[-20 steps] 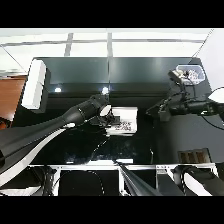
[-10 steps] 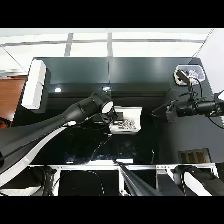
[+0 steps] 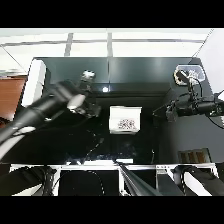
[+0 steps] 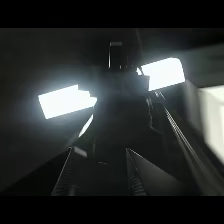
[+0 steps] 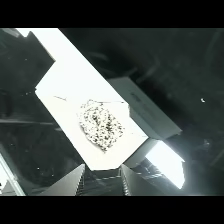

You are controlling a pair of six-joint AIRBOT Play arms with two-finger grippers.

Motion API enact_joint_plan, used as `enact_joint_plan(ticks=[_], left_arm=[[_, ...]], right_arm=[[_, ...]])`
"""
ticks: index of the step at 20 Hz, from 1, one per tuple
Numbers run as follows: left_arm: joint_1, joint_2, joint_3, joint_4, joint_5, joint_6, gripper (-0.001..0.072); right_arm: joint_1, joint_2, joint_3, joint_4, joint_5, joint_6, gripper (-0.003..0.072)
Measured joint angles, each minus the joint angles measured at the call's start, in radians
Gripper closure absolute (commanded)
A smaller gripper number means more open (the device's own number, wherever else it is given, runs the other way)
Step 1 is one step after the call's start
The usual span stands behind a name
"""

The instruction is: Fold the box and place the chain.

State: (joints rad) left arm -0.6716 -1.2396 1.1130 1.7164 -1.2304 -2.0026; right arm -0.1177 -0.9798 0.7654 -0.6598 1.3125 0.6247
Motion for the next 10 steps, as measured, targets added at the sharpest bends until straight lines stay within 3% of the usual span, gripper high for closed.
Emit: enact_joint_plan(ticks=[2, 4, 7, 10], left_arm=[[0.110, 0.048, -0.060, -0.171, 0.037, 0.232, 0.0297], [0.190, 0.065, -0.117, -0.438, 0.041, 0.566, -0.0004], [0.234, 0.058, -0.203, -0.720, 0.084, 1.059, -0.0004], [0.224, 0.028, -0.265, -0.846, 0.197, 1.469, -0.0004]], right_arm=[[0.000, 0.000, 0.000, -0.002, -0.009, 0.000, 0.0407], [0.000, 0.000, 0.000, -0.002, -0.013, 0.000, 0.0407], [0.000, 0.000, 0.000, -0.003, -0.018, 0.000, 0.0407], [0.000, 0.000, 0.000, -0.005, -0.029, 0.000, 0.0407]])
